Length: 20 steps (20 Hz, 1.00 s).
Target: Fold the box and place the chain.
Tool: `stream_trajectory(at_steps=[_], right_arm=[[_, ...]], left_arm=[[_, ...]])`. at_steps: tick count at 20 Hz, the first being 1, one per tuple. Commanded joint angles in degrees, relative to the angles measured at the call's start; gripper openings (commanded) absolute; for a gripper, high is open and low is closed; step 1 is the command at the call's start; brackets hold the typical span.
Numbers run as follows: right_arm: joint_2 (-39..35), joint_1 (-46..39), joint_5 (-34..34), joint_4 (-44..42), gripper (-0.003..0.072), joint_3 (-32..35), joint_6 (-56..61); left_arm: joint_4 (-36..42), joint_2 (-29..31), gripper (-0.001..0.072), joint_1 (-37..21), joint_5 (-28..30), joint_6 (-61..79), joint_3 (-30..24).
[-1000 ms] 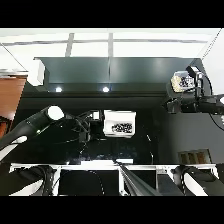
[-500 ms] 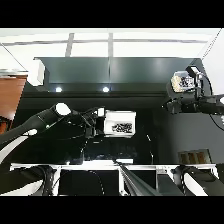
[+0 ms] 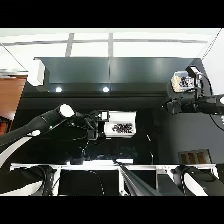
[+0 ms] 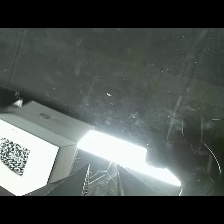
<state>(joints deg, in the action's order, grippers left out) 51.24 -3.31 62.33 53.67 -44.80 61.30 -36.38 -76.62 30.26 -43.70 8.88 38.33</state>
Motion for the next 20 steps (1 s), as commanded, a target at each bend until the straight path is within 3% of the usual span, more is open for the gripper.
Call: stream_trajectory(at_steps=[1,3,4,6,7,8,11,14,20], right_arm=[[0.0,0.0,0.0,-0.1,0.0206,0.0,0.0],[0.0,0.0,-1.1,-0.3,0.0207,0.3,0.0],[0.0,0.0,-1.8,-1.7,0.0207,0.7,0.0],[0.5,1.4,-4.3,-8.1,0.021,1.0,0.0],[1.2,3.5,-7.6,-10.2,0.0414,1.0,0.2],[2.4,6.1,-11.5,-12.9,0.0695,1.0,0.2],[9.6,12.9,-17.9,-20.1,0.0699,0.3,-2.3],[16.2,19.0,-18.0,-20.4,0.0699,0.3,-8.2],[15.4,19.5,-1.0,-12.1,0.0698,-2.1,-34.1]], left_arm=[[1.4,0.0,0.0677,1.3,4.3,0.1,0.1],[1.1,0.0,0.0388,1.6,4.7,0.1,0.1],[1.1,0.0,0.0346,1.5,4.7,0.1,0.1],[1.1,0.0,0.0345,1.5,4.7,0.1,0.1],[1.1,0.0,0.0345,1.5,4.7,0.1,0.1],[1.1,0.0,0.0345,1.5,4.7,0.1,0.1],[1.1,0.0,0.0345,1.5,4.7,0.1,0.1],[1.1,0.0,0.0345,1.5,4.7,0.1,0.1],[1.1,0.0,0.0345,1.5,4.7,0.1,0.1]])
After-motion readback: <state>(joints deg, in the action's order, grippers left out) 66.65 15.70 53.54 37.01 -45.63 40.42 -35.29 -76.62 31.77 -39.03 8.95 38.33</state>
